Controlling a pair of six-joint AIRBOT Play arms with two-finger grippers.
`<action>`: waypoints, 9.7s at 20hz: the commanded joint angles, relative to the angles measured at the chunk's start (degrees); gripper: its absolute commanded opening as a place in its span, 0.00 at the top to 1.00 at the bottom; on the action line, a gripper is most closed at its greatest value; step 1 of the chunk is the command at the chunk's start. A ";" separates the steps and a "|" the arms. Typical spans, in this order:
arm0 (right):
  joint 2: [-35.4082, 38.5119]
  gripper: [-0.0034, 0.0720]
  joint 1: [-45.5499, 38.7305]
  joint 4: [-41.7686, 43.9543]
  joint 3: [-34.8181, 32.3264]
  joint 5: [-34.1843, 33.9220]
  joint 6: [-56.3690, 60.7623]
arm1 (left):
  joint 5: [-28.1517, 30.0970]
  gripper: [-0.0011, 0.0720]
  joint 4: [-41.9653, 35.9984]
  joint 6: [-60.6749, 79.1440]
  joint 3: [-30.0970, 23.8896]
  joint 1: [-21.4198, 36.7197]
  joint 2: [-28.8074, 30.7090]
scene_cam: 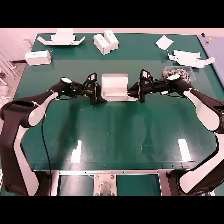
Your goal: Fold the box and place the chain.
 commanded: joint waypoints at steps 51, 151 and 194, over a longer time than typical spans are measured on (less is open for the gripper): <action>2.49 0.94 -2.91 -10.29 13.35 14.86 34.45 | -0.20 0.12 -0.02 -0.02 -0.02 0.02 0.04; -3.10 0.51 15.89 -47.34 25.46 9.60 120.45 | -1.25 0.12 -0.04 -0.02 -0.02 0.02 0.04; -4.94 0.27 19.41 -56.83 32.48 9.81 132.08 | -1.18 0.12 -0.02 -0.02 -0.02 0.04 0.04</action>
